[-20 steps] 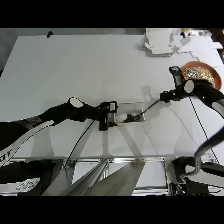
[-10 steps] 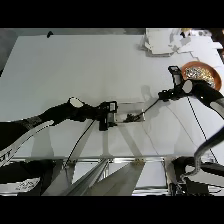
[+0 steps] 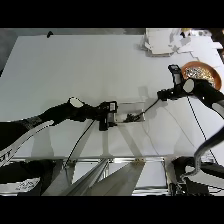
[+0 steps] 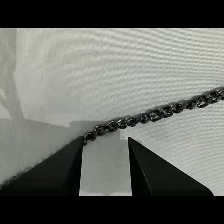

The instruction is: Fold the box and place the chain.

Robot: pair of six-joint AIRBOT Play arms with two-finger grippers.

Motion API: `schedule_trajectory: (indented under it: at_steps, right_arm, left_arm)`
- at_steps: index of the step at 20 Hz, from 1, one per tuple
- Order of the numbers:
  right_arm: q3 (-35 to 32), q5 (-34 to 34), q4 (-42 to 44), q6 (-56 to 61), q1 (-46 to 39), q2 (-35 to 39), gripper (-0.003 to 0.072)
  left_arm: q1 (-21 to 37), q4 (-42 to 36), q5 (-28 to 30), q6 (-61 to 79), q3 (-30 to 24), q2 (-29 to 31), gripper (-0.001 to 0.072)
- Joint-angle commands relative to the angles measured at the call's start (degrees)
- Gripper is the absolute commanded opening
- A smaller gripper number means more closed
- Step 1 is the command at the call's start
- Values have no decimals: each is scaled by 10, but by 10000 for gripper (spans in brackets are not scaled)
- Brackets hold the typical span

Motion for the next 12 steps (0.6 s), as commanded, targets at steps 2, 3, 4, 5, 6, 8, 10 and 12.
schedule_trajectory:
  at_steps: [2,3,4,5,6,8,10,12]
  right_arm:
    - [0,0,3,3,1,-20,314]
    - [0,4,3,3,1,-28,293]
    - [0,4,3,3,1,-31,291]
    - [0,2,3,3,1,-32,291]
    - [0,0,3,3,1,-32,289]
    - [0,-1,3,3,1,-32,252]
    - [0,1,2,3,1,-32,212]
    - [0,10,2,-5,1,-32,58]
  left_arm:
    - [0,0,0,0,0,0,254]
    - [0,0,0,0,0,0,254]
    - [0,0,0,0,0,0,254]
    - [0,0,0,0,0,0,254]
    - [0,0,0,0,0,0,254]
    - [0,0,0,0,0,0,254]
    - [0,0,0,0,0,0,254]
    - [0,0,0,0,0,0,254]
